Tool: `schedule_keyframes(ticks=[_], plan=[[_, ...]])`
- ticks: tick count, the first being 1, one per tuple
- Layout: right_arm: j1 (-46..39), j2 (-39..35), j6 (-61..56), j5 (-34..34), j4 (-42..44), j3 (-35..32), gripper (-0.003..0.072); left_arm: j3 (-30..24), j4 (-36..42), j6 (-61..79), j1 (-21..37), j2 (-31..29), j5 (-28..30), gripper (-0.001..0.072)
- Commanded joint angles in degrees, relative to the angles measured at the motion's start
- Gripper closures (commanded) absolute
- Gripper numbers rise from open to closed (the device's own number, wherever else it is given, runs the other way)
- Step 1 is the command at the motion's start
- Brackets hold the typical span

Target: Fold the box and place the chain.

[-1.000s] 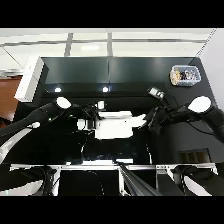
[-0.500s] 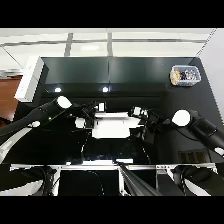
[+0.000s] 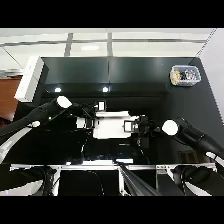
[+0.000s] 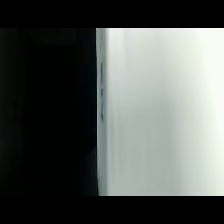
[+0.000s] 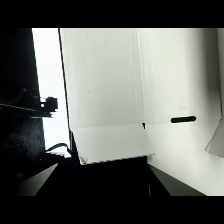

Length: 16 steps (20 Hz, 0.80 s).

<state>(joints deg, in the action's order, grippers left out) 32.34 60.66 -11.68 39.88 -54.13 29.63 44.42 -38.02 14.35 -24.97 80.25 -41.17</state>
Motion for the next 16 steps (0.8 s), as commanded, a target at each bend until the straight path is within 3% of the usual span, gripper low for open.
schedule_keyframes(ticks=[1,16], plan=[[0.98,1.53,6.91,-1.97,2.84,-0.17,0.006,0.02,0.11,-0.02,-0.04,0.42,-0.17,0.0683],[0.98,3.17,10.45,-6.05,9.77,-0.02,0.0059,0.02,0.13,-0.02,-0.04,1.42,-1.64,0.0684]])
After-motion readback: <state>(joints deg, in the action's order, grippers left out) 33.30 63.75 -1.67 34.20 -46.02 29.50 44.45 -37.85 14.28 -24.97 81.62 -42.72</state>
